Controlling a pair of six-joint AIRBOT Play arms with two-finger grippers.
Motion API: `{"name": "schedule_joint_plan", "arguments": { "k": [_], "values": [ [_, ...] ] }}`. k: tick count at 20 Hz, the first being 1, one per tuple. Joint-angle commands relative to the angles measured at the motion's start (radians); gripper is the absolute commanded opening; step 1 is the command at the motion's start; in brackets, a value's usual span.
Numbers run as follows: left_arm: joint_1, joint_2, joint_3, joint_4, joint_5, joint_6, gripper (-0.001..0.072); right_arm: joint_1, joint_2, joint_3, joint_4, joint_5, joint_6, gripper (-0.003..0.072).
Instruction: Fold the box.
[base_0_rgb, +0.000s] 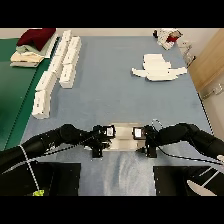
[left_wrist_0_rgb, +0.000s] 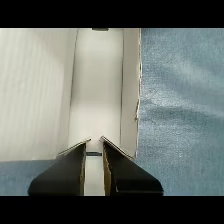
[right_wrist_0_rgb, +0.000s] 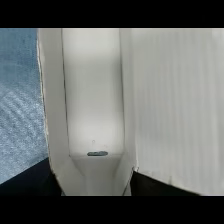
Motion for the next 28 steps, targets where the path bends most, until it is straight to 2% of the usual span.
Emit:
{"name": "schedule_joint_plan", "arguments": {
  "k": [1,2,6,7,9,13,15,20,23,25,28],
  "values": [
    [-0.001,-0.001,0.0,-0.006,-0.005,0.003,0.051,0.0,0.0,0.0,0.0,0.0,0.0,0.0514],
    [-0.001,-0.001,0.0,-0.007,-0.006,0.001,0.0653,0.0,0.0,0.0,0.0,0.0,0.0,0.0514],
    [-0.001,-0.001,0.0,-0.006,-0.005,-0.002,0.0648,0.0,0.0,0.0,0.0,0.0,0.0,0.0514],
    [-0.001,-0.001,0.0,-0.006,-0.006,-0.01,0.0618,0.0,0.0,0.0,0.0,0.0,0.0,0.0514],
    [-0.001,0.001,0.001,0.012,-0.011,-0.032,0.0006,0.0,0.0,0.0,0.0,0.0,0.0,0.0514],
    [0.001,0.041,0.001,0.133,-0.044,-0.19,0.0012,0.0,0.0,0.0,0.0,0.0,0.0,0.0514],
    [0.002,0.097,0.001,0.277,-0.061,-0.46,0.0012,0.0,0.0,0.0,0.0,0.0,0.0,0.0514],
    [0.036,0.312,0.001,0.651,-0.239,-1.207,0.0012,0.0,0.0,0.0,0.0,0.0,0.0,0.0514],
    [0.176,0.415,0.0,0.841,-0.32,-1.634,0.0012,0.0,0.0,0.0,0.0,0.0,0.0,0.0514],
    [0.313,0.43,0.0,0.844,-0.406,-1.705,0.0012,0.0,0.0,0.0,0.0,0.0,0.0,0.0514],
    [0.481,0.412,-0.001,0.78,-0.504,-1.691,0.0011,0.0,0.0,0.0,0.0,0.0,0.0,0.0514]
  ]
}}
